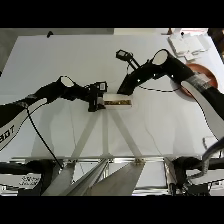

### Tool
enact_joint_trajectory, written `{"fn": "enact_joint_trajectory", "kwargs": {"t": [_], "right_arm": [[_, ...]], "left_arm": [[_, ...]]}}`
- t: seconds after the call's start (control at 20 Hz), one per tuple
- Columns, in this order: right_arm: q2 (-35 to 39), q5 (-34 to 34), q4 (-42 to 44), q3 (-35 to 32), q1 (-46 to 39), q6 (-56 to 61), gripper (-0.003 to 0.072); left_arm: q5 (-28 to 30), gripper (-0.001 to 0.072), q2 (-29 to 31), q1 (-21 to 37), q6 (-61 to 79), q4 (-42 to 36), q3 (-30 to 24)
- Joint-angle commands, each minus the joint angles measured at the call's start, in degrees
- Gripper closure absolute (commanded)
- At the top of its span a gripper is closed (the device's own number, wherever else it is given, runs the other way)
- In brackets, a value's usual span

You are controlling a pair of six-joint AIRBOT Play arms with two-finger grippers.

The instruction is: Fold the box and place the chain.

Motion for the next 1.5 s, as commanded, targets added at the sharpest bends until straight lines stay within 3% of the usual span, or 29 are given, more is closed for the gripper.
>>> {"fn": "enact_joint_trajectory", "kwargs": {"t": [0.0,0.5,0.75,0.9,1.05,1.2,1.45], "right_arm": [[0.92,-1.84,-2.38,-1.53,1.90,-3.23,0.0266],[8.17,-9.77,-4.04,-9.05,3.89,-6.69,0.0260],[8.90,-10.10,-4.02,-11.87,3.98,-8.00,0.0261],[9.29,-14.56,-5.53,-13.70,5.46,-7.96,0.0271],[9.38,-17.20,-5.99,-14.05,6.86,-7.93,0.0283],[10.14,-19.08,-6.73,-14.05,7.69,-7.91,0.0354],[12.28,-19.85,-9.79,-14.05,8.15,-7.89,0.0332]], "left_arm": [[0.00,0.0336,0.02,0.07,0.00,0.02,0.02],[0.02,0.0336,0.02,0.07,0.00,0.02,0.02],[0.00,0.0336,0.02,0.07,0.02,0.02,0.02],[0.00,0.0336,0.02,0.07,0.00,0.00,0.02],[0.00,0.0336,0.02,0.07,0.00,0.02,0.02],[0.00,0.0336,0.02,0.07,0.00,0.02,0.02],[0.00,0.0336,0.02,0.07,0.00,0.02,0.02]]}}
